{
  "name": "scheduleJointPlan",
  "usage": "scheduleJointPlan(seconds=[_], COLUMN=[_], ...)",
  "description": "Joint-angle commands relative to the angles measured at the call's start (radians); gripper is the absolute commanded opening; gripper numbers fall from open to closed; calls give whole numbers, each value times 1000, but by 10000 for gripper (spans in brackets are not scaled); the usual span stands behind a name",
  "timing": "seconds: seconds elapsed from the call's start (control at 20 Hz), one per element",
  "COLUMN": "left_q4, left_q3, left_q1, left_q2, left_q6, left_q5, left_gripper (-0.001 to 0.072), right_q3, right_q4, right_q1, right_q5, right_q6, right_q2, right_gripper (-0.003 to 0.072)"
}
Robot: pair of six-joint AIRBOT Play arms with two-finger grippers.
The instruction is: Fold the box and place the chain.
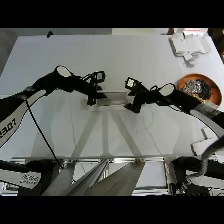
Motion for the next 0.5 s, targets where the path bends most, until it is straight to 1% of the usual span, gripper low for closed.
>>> scheduleJointPlan(seconds=[0.0,0.2,0.45], left_q4=[0,0,0], left_q3=[0,0,0], left_q1=[-1,-1,-1], left_q2=[-1,-1,-1], left_q6=[0,0,0], left_q5=[-3,-3,-3], left_gripper=[17,17,17], right_q3=[16,16,16], right_q4=[22,64,63], right_q1=[0,0,0], right_q5=[29,109,174], right_q6=[-71,-169,-203], right_q2=[-23,-26,-76], right_gripper=[689,689,689])
